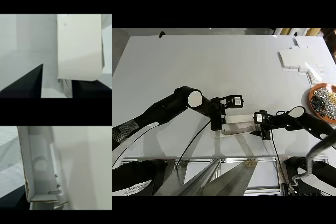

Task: Fold the box and place the chain.

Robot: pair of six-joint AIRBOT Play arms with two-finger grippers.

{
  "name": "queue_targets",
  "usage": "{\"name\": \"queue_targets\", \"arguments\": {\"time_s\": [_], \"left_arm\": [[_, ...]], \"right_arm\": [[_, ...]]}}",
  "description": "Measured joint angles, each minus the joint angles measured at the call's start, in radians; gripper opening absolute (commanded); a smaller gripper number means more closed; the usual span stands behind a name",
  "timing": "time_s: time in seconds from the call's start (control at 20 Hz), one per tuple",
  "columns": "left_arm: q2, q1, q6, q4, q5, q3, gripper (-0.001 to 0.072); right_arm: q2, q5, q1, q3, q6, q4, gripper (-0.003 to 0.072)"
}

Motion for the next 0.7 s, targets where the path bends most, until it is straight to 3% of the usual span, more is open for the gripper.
{"name": "queue_targets", "arguments": {"time_s": [0.1,0.45,0.55,0.7], "left_arm": [[-0.002,-0.003,0.005,-0.001,0.019,0.000,0.0128],[-0.005,-0.005,0.032,-0.007,0.056,0.000,0.0128],[-0.005,-0.005,0.034,-0.010,0.056,0.000,0.0006],[-0.005,-0.006,0.052,-0.015,0.042,0.000,0.0006]], "right_arm": [[0.000,0.001,0.000,0.000,0.002,0.000,0.0476],[0.000,0.008,-0.001,0.000,0.000,0.001,0.0474],[0.000,0.008,-0.001,0.000,0.000,0.001,0.0475],[0.000,0.015,-0.001,0.000,0.004,0.003,0.0481]]}}
